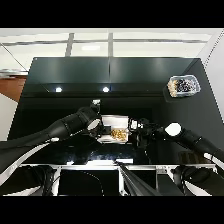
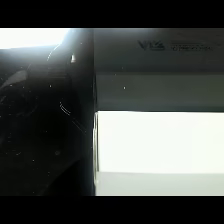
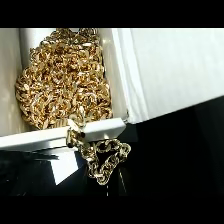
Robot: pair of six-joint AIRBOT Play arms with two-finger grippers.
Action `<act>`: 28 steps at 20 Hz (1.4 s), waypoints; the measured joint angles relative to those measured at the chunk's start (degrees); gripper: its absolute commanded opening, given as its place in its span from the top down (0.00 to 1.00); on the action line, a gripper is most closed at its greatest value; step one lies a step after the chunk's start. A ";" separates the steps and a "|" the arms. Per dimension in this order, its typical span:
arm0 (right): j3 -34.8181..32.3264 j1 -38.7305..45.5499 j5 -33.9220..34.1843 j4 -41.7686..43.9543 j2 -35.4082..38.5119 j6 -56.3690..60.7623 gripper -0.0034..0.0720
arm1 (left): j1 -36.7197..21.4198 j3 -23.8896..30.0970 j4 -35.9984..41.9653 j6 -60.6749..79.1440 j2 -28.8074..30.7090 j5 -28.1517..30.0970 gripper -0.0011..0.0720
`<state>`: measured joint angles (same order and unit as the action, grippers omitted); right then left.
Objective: Fold the box and place the chain.
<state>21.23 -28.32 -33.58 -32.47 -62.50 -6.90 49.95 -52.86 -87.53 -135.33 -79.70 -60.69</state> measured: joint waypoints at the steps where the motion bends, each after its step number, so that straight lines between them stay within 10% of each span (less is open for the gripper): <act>1: 0.00 0.00 -0.07 0.00 0.00 -0.09 0.87 | 0.00 0.00 0.00 0.00 0.00 0.00 0.95; 21: 11.61 0.07 -12.96 -4.07 16.87 27.45 0.88 | 0.00 0.00 0.13 -0.09 0.00 0.00 0.95; 22: 12.31 0.04 -13.49 -3.32 17.05 29.18 0.85 | 0.00 0.00 0.13 -0.11 0.00 -0.02 0.95; 24: 13.09 0.00 -14.69 -2.86 16.65 32.20 0.34 | 0.00 0.00 0.11 -0.22 0.00 -0.02 0.95; 28: 13.84 0.81 -15.91 -2.93 15.76 35.65 0.28 | 0.00 0.00 0.00 -0.22 0.00 0.00 0.95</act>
<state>35.07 -27.51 -49.50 -35.40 -46.74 28.75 49.95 -52.86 -87.53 -135.55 -79.70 -60.69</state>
